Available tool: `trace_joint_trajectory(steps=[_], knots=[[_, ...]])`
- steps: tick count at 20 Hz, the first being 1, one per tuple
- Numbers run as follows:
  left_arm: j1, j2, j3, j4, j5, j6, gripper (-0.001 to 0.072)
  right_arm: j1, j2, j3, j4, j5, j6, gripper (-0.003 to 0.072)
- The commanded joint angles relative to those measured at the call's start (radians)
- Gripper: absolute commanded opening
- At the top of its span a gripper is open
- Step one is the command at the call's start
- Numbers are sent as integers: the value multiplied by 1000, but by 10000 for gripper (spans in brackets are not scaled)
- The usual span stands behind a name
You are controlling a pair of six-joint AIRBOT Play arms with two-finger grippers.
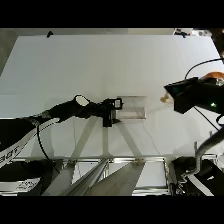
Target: Fold the box and place the chain.
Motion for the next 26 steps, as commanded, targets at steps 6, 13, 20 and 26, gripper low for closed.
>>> trace_joint_trajectory(steps=[6, 13, 20, 26], knots=[[0, 1, 0, 0, 0, 0, 497, 258, -72, -50, -14, -107, 70, 12], [0, 1, 0, 0, 0, 0, 497, 264, -136, -132, -63, -283, 149, 12], [0, 1, 0, 0, 0, 0, 497, 264, -169, -231, -110, -289, 174, 12], [0, 1, 0, 0, 0, 0, 497, 264, -170, -356, -192, -386, 297, 12]])
